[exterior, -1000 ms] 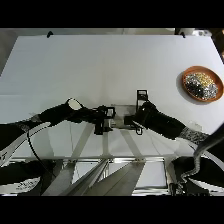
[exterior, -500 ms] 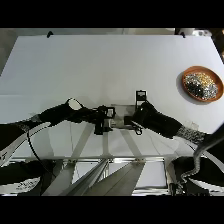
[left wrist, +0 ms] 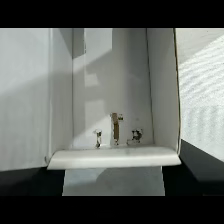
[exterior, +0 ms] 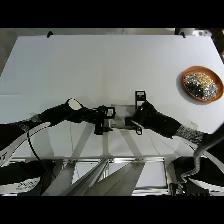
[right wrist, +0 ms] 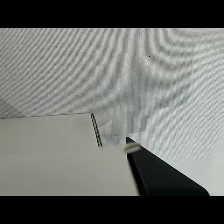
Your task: Fold the box and place the chain.
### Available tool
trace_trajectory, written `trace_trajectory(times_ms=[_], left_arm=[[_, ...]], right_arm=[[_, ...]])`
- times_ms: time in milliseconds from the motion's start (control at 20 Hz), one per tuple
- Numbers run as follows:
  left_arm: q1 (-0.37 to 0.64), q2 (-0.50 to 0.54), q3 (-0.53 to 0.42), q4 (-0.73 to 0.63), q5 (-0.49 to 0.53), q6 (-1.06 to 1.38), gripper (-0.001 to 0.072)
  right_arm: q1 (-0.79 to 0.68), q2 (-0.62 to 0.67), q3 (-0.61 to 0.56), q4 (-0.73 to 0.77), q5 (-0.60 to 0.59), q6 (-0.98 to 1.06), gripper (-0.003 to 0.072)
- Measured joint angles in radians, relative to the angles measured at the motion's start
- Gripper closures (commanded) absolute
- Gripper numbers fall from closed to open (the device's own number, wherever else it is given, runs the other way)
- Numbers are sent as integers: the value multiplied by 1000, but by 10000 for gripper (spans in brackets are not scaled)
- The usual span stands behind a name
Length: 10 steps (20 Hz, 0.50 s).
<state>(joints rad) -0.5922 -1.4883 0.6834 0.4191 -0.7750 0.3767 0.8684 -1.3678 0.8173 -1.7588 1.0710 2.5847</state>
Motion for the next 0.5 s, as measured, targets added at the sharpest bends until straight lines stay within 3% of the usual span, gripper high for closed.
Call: trace_trajectory(times_ms=[150, 250, 400, 500], left_arm=[[0, 0, 0, 0, -1, -1, 372], [0, 0, 0, 0, -1, -1, 372], [0, 0, 0, 0, -1, -1, 372], [0, 0, 0, 0, -1, 0, 372]], right_arm=[[2, 19, 0, 9, 25, -44, 384], [0, 38, 0, -10, 34, -61, 326], [1, 86, 0, -30, 42, -114, 317], [0, 128, 0, -39, 48, -171, 249]])
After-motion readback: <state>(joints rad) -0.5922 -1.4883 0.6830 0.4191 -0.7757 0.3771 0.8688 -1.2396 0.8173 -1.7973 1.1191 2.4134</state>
